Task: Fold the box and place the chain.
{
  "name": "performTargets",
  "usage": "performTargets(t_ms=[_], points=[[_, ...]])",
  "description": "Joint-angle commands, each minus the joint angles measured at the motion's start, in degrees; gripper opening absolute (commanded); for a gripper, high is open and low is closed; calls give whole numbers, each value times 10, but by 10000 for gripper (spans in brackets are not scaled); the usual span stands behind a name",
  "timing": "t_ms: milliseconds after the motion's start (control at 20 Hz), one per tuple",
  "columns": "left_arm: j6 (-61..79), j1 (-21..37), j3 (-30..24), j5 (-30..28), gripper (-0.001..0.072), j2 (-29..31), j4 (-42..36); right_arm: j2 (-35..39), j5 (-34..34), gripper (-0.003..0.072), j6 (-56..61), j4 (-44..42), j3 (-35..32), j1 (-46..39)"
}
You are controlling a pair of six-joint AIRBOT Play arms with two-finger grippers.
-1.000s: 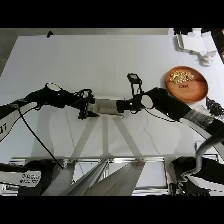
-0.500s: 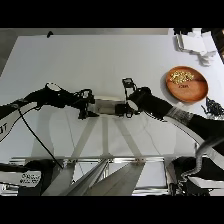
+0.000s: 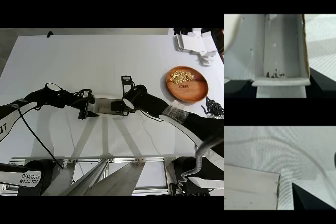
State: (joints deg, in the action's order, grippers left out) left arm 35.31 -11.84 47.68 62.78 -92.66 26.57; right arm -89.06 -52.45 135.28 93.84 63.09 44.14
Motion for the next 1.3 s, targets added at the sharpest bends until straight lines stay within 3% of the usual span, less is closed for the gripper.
performTargets(t_ms=[0, 50, 100, 200, 250, 300, 350, 400, 600, 750, 1000, 1100, 1250], points=[[0, 0, 1, 0, 187, 0, 0, -20, 9, 263, 12, -20, 4, 1], [0, 0, 1, 0, 187, 0, 0, -24, 13, 90, 12, -25, 4, 2], [0, 0, 1, 0, 187, 0, 0, -26, 21, 14, 12, -26, 4, 4], [0, 0, 1, 0, 187, 0, 0, -26, 30, 24, 12, -27, 6, 4], [0, 0, 1, 0, 187, 0, 0, -24, 29, 152, 12, -32, 6, 4], [0, 0, 1, 0, 187, 0, 0, -20, 26, 408, 7, -37, 6, 4], [0, 0, 1, 0, 187, 0, 0, -11, 22, 593, -4, -37, 6, 4], [0, 0, 1, 0, 187, 0, 0, 4, 16, 623, -32, -40, 6, 4], [0, 0, 1, 0, 187, 0, 0, 106, -63, 623, -161, -43, 6, -4], [0, 0, 1, 0, 187, 0, 0, 191, -105, 623, -249, -39, 6, -59], [0, 0, 1, 0, 187, 0, 0, 244, -88, 630, -345, -20, 6, -280], [0, 0, 1, 0, 187, 0, 0, 230, -49, 720, -379, -19, 6, -386], [0, 0, 1, 0, 187, 0, 0, 193, 38, 720, -403, -21, 6, -504]])
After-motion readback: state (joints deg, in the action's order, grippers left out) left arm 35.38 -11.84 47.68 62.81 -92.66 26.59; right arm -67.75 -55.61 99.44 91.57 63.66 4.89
